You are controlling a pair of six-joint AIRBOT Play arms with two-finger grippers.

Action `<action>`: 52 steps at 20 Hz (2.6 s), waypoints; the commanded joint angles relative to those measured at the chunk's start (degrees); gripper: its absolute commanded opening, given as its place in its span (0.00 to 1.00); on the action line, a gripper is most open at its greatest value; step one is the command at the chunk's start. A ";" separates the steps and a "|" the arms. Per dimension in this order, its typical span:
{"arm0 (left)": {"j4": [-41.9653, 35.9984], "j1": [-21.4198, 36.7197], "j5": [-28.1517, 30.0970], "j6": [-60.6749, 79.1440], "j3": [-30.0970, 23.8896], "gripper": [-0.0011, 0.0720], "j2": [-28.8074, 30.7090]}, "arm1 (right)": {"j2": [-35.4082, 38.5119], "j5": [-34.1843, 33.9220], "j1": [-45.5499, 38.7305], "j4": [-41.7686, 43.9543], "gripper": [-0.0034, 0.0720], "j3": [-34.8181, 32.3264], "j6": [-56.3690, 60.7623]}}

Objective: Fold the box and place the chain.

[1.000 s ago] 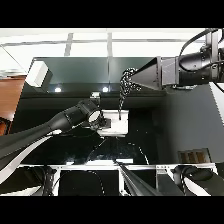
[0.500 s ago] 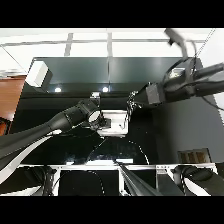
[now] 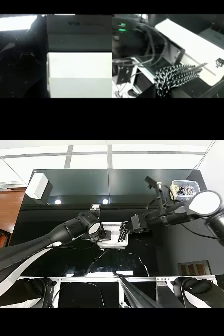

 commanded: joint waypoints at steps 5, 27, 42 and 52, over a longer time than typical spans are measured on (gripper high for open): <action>0.00 0.00 0.02 0.00 0.04 0.05 0.00 | -4.59 -5.62 2.08 1.66 0.06 -4.15 -0.15; -1.57 0.28 1.31 -0.17 0.07 0.05 -0.07 | 1.38 4.96 -6.93 -22.16 0.31 -4.11 2.05; 0.50 18.67 -3.89 21.97 -12.55 0.71 26.23 | 1.38 0.90 -6.95 -24.11 0.31 -4.11 0.39; -31.56 28.55 1.40 101.77 -21.14 0.77 24.50 | 1.38 0.76 -6.95 -24.13 0.31 -4.11 0.83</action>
